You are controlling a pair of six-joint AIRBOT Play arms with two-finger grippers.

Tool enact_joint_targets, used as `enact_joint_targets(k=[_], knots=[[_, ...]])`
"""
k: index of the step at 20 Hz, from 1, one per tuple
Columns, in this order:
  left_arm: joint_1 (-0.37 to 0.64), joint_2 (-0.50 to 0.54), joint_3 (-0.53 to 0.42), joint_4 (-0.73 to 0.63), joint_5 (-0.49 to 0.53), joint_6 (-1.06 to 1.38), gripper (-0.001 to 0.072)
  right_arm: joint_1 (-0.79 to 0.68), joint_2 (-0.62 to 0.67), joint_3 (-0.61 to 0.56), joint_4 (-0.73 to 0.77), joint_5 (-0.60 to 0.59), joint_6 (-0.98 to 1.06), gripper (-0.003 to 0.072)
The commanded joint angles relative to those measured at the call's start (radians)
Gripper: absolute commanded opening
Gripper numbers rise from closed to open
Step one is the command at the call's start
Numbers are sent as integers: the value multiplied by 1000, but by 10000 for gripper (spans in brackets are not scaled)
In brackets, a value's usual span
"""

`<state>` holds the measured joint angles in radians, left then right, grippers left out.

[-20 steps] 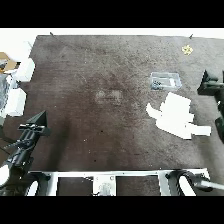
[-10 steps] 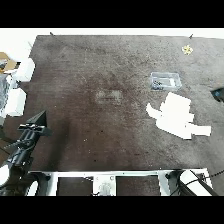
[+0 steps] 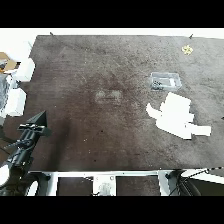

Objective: Fold the box and place the chain.

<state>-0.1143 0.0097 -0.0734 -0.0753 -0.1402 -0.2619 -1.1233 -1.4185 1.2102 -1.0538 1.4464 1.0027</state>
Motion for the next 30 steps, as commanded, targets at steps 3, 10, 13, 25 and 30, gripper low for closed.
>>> enact_joint_targets(k=[3, 10, 13, 25, 30], knots=[[0, 0, 1, 0, 0, 0, 12, -12, -186, 77, -67, 113, -115, 413], [0, 0, 1, 0, -1, 0, 12, -9, -353, 60, 64, 185, -279, 360], [0, 0, 1, 0, 0, 0, 12, 10, -395, -14, 156, 184, -371, 362], [0, 0, 1, 0, 0, 0, 12, 109, -359, -97, 131, 249, -435, -1], [0, 0, 1, 0, 3, 0, 12, 286, -233, -213, 149, 269, -425, -1]])
